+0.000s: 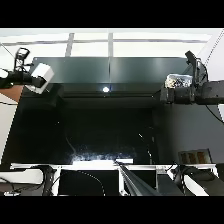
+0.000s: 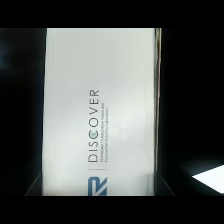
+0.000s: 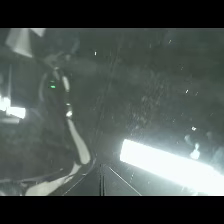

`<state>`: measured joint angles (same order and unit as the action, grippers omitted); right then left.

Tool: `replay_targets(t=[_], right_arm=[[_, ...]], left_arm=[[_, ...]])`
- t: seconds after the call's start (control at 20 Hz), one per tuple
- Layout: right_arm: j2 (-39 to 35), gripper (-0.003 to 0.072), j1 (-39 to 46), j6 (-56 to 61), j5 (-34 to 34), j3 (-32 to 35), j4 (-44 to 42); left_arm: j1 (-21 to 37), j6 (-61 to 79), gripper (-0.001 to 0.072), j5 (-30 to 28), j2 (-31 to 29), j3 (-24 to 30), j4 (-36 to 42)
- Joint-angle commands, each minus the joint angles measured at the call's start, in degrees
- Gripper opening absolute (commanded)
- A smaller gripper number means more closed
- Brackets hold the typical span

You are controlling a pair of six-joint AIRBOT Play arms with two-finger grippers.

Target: Fold the box and place the chain.

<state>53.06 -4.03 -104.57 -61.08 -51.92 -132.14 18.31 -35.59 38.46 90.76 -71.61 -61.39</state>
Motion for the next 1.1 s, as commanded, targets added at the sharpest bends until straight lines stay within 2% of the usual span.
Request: replay_targets(t=[0.0,0.2,0.25,0.3,0.4,0.55,0.65,0.75,0.8,0.85,0.9,0.95,1.0,1.05], right_arm=[[0.0,0.0030,0.0,1.2,2.6,0.0,0.0],[0.0,0.0030,0.0,1.4,2.6,0.0,0.2],[0.0,0.0030,0.0,1.4,2.5,0.0,0.2],[0.0,0.0030,0.0,1.5,2.5,0.0,0.2],[0.0,0.0030,0.0,2.0,2.4,0.0,0.2],[0.0,0.0030,0.0,2.5,1.4,0.0,0.2],[-0.1,0.0030,0.0,2.4,1.4,-0.2,0.3],[-0.1,0.0030,0.2,2.3,0.3,-1.8,1.6],[-0.2,0.0030,0.5,2.4,-2.7,-3.3,3.2],[-0.5,0.0030,0.8,2.4,-6.8,-4.8,5.5],[-1.3,0.0030,0.9,3.2,-10.8,-5.9,9.1],[-3.4,0.0030,0.9,6.3,-12.3,-6.0,14.7],[-6.1,0.0029,0.8,10.0,-12.0,-5.7,20.8],[-9.6,0.0028,0.7,13.8,-9.4,-4.5,26.4]], left_arm=[[3.5,-1.5,0.0343,-0.1,10.0,-10.7,1.7],[3.3,-9.2,0.0349,2.5,19.0,-19.8,1.9],[3.2,-9.7,0.0473,4.0,20.0,-20.8,1.9],[2.8,-9.9,0.0711,4.0,20.2,-20.9,1.8],[2.5,-9.9,0.0716,5.7,19.1,-22.1,0.5],[2.6,-16.3,0.0716,14.3,16.0,-27.3,-6.3],[2.6,-24.8,0.0716,22.3,13.0,-32.0,-12.7],[2.6,-30.8,0.0708,34.1,10.0,-37.9,-14.4],[2.5,-36.7,0.0670,38.1,8.5,-40.0,-13.9],[2.5,-43.6,0.0459,41.7,7.0,-41.2,-12.2],[2.3,-46.1,0.0132,46.2,5.3,-41.6,-10.4],[1.7,-45.9,0.0028,50.6,3.8,-41.3,-9.2],[0.7,-45.9,0.0027,54.3,2.5,-40.4,-9.5],[-0.7,-48.8,0.0027,55.3,0.0,-37.7,-9.4]])
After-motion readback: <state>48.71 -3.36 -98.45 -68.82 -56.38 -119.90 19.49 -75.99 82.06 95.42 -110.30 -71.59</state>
